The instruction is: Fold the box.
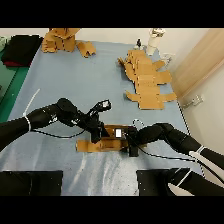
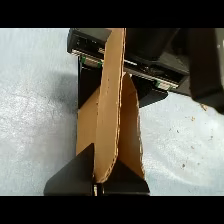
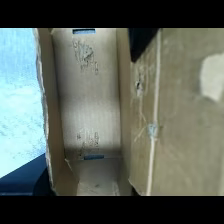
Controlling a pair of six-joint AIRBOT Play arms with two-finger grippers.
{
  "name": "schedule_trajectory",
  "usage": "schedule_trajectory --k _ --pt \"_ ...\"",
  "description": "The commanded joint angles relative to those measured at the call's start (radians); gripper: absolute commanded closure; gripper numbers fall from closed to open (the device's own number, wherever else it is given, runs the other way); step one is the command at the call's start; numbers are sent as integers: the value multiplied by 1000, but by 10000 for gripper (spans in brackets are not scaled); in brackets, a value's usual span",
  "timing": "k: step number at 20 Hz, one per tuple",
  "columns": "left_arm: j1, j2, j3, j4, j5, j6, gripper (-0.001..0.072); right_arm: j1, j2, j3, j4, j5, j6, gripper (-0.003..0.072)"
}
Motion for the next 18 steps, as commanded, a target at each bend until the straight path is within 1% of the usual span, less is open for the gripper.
schedule_trajectory --k 1,2,5,7,9,12,13,14,15,16,17,18 --pt "11 0 0 95 -5 -103 344 1 1 -1 1 0 2 188" --pt "18 0 0 93 -6 -124 109 1 1 -1 1 0 2 188" --pt "35 1 0 100 -48 -150 115 1 0 -1 1 0 2 188" --pt "64 12 1 154 -110 -206 115 1 1 -1 0 0 2 188" --pt "108 43 10 250 -182 -351 115 1 0 -1 -2 0 2 188" --pt "177 114 18 364 -334 -602 117 1 1 -1 -2 0 2 188" --pt "190 131 18 386 -398 -703 255 1 1 -1 -2 0 2 188" --pt "191 140 17 399 -467 -781 706 1 1 -1 -2 0 2 188" --pt "183 142 9 393 -517 -857 698 1 0 -1 -2 0 2 188" --pt "163 142 -10 372 -533 -947 698 1 1 -1 -2 0 2 188" --pt "134 142 -36 327 -526 -1003 698 1 1 -1 -2 0 2 188" --pt "95 142 -67 252 -491 -1030 698 1 1 -1 -2 0 2 188"
